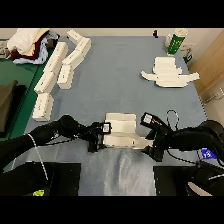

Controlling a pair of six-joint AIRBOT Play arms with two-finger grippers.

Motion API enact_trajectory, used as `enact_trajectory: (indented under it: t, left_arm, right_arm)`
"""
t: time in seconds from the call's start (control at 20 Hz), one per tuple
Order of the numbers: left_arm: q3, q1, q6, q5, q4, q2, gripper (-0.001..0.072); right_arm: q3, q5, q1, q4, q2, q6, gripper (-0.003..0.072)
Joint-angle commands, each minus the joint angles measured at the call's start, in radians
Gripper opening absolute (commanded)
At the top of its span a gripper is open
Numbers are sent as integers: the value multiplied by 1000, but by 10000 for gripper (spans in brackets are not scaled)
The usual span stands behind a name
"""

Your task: Fold the box.

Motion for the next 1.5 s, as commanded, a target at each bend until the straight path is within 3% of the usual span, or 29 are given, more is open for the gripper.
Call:
enact_trajectory:
  t: [0.0, 0.2, 0.55, 0.6, 0.65, 0.75, 0.8, 0.85, 0.95, 1.0, 1.45]
  left_arm:
    - [0, 0, 0, 0, 0, 0, 539]
    - [0, 0, 0, 0, 0, 0, 540]
    - [0, 0, 0, 0, 0, 0, 540]
    - [0, 0, 0, 0, 0, 0, 539]
    - [0, 0, 0, 0, 0, 0, 540]
    - [0, 0, 0, 0, 0, 0, 539]
    - [0, 0, 0, 0, 0, 0, 539]
    - [0, 0, 0, 0, 0, 0, 539]
    - [0, 0, 0, 0, 0, 0, 540]
    - [0, 0, 0, 0, 0, 0, 539]
    - [0, 0, 0, 0, 0, 0, 539]
  right_arm:
    - [-55, 113, 2, -46, -53, -239, 663]
    - [-68, 243, 2, 6, -144, -384, 663]
    - [-68, 283, 2, 151, -163, -462, 647]
    - [-68, 289, 2, 151, -169, -463, 601]
    - [-68, 288, 2, 155, -175, -474, 449]
    - [-68, 286, 2, 185, -180, -505, 409]
    - [-68, 285, 2, 192, -180, -505, 372]
    - [-68, 285, 2, 194, -180, -506, 280]
    - [-68, 288, 2, 195, -183, -518, 252]
    - [-68, 290, 2, 195, -187, -526, 192]
    - [-68, 346, 26, 266, -230, -592, 163]
